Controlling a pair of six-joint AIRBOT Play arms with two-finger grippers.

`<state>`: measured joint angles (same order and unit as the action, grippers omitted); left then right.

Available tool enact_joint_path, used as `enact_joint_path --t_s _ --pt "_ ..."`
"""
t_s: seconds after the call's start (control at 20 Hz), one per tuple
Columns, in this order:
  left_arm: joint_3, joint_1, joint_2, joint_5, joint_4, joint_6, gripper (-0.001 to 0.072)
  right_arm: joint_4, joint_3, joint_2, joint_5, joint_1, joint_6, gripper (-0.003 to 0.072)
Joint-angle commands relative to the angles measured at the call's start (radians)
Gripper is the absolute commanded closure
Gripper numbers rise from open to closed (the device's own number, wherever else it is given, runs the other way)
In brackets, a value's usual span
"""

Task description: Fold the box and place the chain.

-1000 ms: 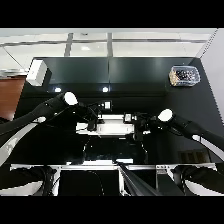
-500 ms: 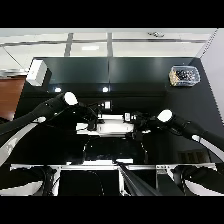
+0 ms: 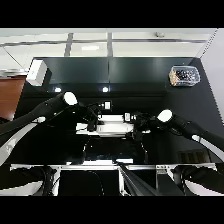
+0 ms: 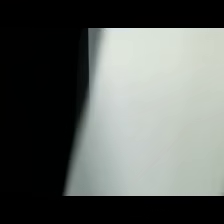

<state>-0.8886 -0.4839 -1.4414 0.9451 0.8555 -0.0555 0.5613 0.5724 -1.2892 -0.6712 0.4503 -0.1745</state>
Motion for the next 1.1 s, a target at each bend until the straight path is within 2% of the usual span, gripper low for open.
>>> enact_joint_path --t_s 0.0,0.05,0.15,0.3,0.35,0.45,0.5,0.55,0.6,0.65,0.7,0.8,1.05 --pt "-0.001 0.009 0.034 0.017 0.057 -0.118 0.0136 0.001 0.000 -0.001 -0.001 0.000 -0.002 0.0450" --pt "-0.003 0.016 0.059 0.028 0.113 -0.197 0.0062 0.000 0.000 0.000 -0.001 0.000 -0.002 0.0450" --pt "-0.006 0.040 0.120 0.077 0.262 -0.365 0.0062 0.000 0.001 0.000 -0.001 0.000 -0.002 0.0450" --pt "-0.006 0.092 0.214 0.211 0.451 -0.539 0.0063 0.000 0.000 0.000 -0.001 0.000 -0.002 0.0451" --pt "-0.005 0.119 0.240 0.264 0.449 -0.577 0.0077 0.000 0.000 0.000 -0.001 0.000 -0.002 0.0451" --pt "-0.004 0.171 0.257 0.377 0.357 -0.657 0.0104 0.000 0.000 0.000 0.000 0.000 -0.002 0.0452" --pt "-0.001 0.190 0.255 0.431 0.279 -0.678 0.0304 0.000 0.000 0.000 0.000 0.000 -0.001 0.0452" --pt "0.011 0.204 0.253 0.468 0.179 -0.676 0.0654 0.000 0.000 0.000 0.000 0.000 -0.001 0.0453" --pt "0.033 0.204 0.249 0.475 0.070 -0.666 0.0686 0.000 0.000 0.000 0.000 0.000 -0.002 0.0471" --pt "0.060 0.198 0.246 0.458 -0.036 -0.661 0.0687 0.000 0.000 0.000 -0.001 0.000 -0.001 0.0684" --pt "0.093 0.184 0.243 0.417 -0.140 -0.639 0.0686 0.000 0.000 0.000 -0.001 0.000 -0.002 0.0672" --pt "0.144 0.149 0.241 0.288 -0.259 -0.589 0.0687 -0.001 0.000 0.000 -0.001 0.000 -0.002 0.0673" --pt "0.161 0.142 0.240 -0.095 -0.393 -0.531 0.0686 -0.003 0.000 0.000 -0.001 0.000 -0.002 0.0672"
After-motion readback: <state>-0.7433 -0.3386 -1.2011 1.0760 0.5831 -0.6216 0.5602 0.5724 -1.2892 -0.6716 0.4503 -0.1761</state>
